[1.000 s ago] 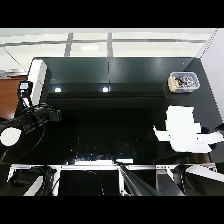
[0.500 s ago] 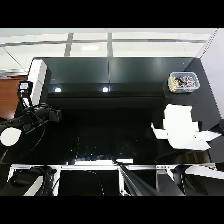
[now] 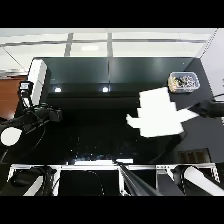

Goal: Fold the box and place the chain.

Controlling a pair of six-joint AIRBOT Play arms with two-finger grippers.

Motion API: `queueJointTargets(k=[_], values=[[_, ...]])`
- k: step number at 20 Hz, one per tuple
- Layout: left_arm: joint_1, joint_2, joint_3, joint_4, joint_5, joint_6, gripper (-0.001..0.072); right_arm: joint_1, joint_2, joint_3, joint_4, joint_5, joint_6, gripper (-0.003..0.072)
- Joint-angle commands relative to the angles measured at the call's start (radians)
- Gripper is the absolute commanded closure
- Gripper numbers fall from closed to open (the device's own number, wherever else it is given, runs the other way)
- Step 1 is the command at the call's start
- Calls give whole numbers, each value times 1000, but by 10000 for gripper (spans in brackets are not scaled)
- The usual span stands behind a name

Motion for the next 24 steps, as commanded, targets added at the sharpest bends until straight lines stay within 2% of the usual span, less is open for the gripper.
queueJointTargets(k=[1,4,6,9,12,13,15,19,24], values=[[-2,-20,-1,-22,4,0,683,213,209,-231,245,-243,18,671],[-5,-61,-1,-95,8,1,683,457,370,-437,413,-520,43,670],[-19,-108,0,-166,23,1,683,620,387,-509,478,-641,43,670],[-64,-207,13,-270,59,48,683,807,386,-544,476,-753,43,670],[-46,-369,127,-402,-68,89,680,901,385,-544,445,-797,43,670],[-25,-439,181,-465,-116,113,608,914,381,-544,445,-800,43,670],[3,-568,276,-623,-193,270,-8,925,380,-544,445,-800,43,670],[13,-774,403,-866,-371,497,-4,925,380,-544,445,-795,43,670],[7,-972,473,-946,-562,669,-3,925,380,-544,445,-795,43,670]])
